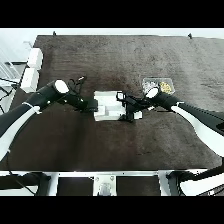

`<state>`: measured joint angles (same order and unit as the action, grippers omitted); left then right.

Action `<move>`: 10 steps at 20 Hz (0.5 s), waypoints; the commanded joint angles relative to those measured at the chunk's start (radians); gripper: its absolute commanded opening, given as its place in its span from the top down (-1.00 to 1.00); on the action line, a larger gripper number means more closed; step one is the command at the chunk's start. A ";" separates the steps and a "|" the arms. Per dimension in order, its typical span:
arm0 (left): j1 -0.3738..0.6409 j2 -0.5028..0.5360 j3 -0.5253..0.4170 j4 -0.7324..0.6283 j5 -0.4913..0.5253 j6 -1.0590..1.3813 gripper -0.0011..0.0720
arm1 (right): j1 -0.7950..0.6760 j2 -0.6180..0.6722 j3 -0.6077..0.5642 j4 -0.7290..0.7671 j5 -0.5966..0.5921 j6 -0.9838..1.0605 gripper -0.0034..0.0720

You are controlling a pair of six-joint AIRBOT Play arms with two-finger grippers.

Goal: Fold the box and place the chain.

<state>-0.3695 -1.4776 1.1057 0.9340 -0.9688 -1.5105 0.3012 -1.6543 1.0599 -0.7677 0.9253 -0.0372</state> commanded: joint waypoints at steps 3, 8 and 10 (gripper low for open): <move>-0.085 -0.003 0.060 0.191 -0.001 -0.256 0.12 | 0.000 -0.001 0.000 0.000 0.000 0.000 -0.67; -0.091 -0.013 0.060 0.212 -0.014 -0.338 0.12 | 0.000 -0.001 0.000 0.000 0.000 0.000 -0.67; -0.091 -0.013 0.060 0.233 -0.018 -0.354 0.12 | 0.000 -0.001 0.000 0.000 0.000 0.000 -0.67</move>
<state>-0.4557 -1.4883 1.1625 1.1267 -0.9791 -1.8103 0.3012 -1.6543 1.0599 -0.7673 0.9253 -0.0376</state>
